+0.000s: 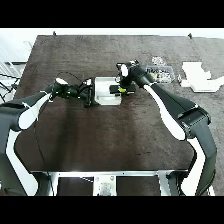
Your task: Fold the box and place the chain.
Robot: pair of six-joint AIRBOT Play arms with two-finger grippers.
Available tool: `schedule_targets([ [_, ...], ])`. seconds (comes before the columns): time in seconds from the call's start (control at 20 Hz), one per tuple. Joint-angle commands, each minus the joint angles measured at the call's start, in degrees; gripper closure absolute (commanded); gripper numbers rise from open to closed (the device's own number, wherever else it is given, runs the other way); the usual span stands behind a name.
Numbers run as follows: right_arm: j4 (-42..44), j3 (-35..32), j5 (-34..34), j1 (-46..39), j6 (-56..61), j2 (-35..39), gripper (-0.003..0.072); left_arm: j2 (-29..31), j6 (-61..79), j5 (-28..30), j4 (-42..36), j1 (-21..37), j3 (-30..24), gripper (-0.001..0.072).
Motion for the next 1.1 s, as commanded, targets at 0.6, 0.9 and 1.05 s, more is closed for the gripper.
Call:
schedule_targets([
  [0.6, -8.9, 3.3, -3.3, -10.8, -18.8, 13.4, 0.0235, 0.0, -0.2, 0.0, 0.1, 0.0, 0.0, 0.0292],
  [0.9, -0.6, 3.0, -10.4, -26.1, -26.7, 9.2, 0.0269, 0.0, -0.2, 0.0, 0.0, 0.0, 0.0, 0.0292],
  [1.05, 4.5, 3.0, -12.5, -29.2, -31.9, 5.1, 0.0269, 0.0, -0.2, 0.0, 0.1, 0.0, 0.0, 0.0292],
])
